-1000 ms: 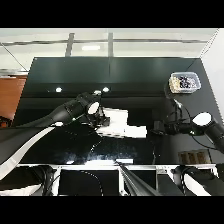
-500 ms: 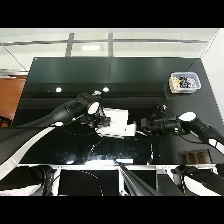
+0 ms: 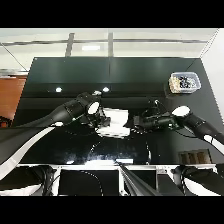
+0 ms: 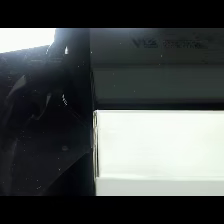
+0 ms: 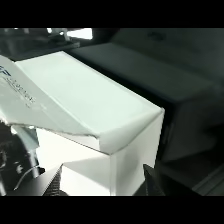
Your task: Fold the box and place the chain.
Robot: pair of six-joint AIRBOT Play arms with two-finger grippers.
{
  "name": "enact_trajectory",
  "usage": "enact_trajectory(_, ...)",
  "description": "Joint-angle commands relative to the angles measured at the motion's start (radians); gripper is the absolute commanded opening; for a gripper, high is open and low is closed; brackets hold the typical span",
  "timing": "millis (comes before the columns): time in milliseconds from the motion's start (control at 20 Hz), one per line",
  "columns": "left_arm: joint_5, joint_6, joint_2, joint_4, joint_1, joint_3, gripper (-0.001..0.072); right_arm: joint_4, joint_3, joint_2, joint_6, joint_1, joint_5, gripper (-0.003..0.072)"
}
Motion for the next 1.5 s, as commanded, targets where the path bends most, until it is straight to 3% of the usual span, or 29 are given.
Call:
enact_trajectory(0, 0.0, 0.0, 0.0, 0.0, 0.0, 0.0, 0.0027, -0.026, 0.01, -0.001, 0.079, 0.082, -0.128, 0.0569)
enact_trajectory(250, 0.0, 0.0, 0.0, 0.0, 0.0, 0.0, 0.0027, -0.454, 0.149, -0.008, 0.499, 0.216, -0.219, 0.056)
enact_trajectory(450, -0.001, 0.0, 0.0, 0.0, 0.0, 0.0, 0.0027, -0.674, 0.271, -0.066, 0.74, 0.31, -0.142, 0.056)
enact_trajectory(600, -0.001, 0.0, 0.0, 0.0, 0.0, 0.0, 0.0027, -0.761, 0.351, -0.117, 0.83, 0.354, -0.082, 0.0559)
enact_trajectory(800, 0.0, 0.0, 0.0, 0.001, 0.0, 0.0, 0.0027, -0.888, 0.396, -0.129, 0.967, 0.393, -0.04, 0.0425)
enact_trajectory(1050, 0.0, 0.0, 0.0, 0.001, 0.0, 0.0, 0.0027, -1.007, 0.449, -0.135, 1.079, 0.435, 0.079, 0.0416)
enact_trajectory(1150, 0.0, 0.0, 0.0, 0.001, 0.0, 0.0, 0.0027, -1.061, 0.473, -0.155, 1.117, 0.462, 0.137, 0.0345)
enact_trajectory(1450, -0.001, 0.0, 0.0, 0.001, 0.001, 0.0, 0.0027, -1.069, 0.478, -0.22, 1.19, 0.509, 0.162, 0.0344)
